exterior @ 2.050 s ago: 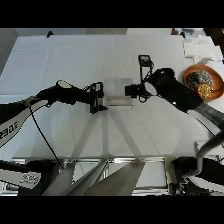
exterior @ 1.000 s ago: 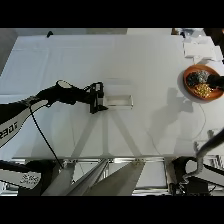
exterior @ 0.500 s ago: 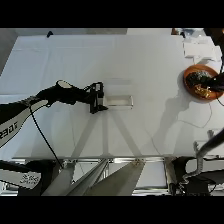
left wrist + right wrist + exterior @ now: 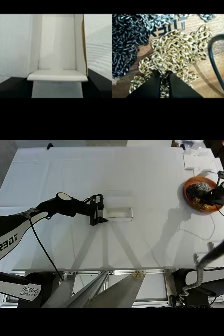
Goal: Fold the box and place the chain.
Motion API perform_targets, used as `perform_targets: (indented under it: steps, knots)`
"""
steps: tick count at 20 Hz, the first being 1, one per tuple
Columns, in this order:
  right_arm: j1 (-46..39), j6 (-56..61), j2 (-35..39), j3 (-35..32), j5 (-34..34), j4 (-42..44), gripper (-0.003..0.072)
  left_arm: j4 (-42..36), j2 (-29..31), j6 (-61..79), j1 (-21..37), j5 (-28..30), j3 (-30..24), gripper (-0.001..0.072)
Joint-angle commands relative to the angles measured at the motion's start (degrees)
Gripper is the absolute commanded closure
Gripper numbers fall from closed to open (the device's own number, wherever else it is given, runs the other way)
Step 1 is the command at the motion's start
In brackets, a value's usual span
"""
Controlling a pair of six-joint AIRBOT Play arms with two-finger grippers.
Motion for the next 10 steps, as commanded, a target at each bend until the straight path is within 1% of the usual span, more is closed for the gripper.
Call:
perform_targets:
  steps: [1,3,5,7,10]
  knots:
    - [0.0,0.2,0.0,0.0,4.1,0.2,0.0672,0.0,0.0,0.0,0.0,0.0,0.0,0.0495]
    - [0.0,-0.7,1.2,0.0,5.6,0.1,0.0673,0.0,0.0,0.0,0.0,0.0,0.0,0.0495]
    - [0.2,-1.2,3.8,0.0,5.9,0.1,0.0674,0.0,0.0,0.0,0.0,0.0,0.0,0.0495]
    - [1.3,-4.2,7.1,0.0,6.3,-0.1,0.0675,0.0,0.0,0.0,0.0,0.0,0.0,0.0495]
    - [4.2,-5.6,11.3,0.0,9.9,-0.1,0.0675,0.0,0.0,0.0,0.0,0.0,0.0,0.0495]
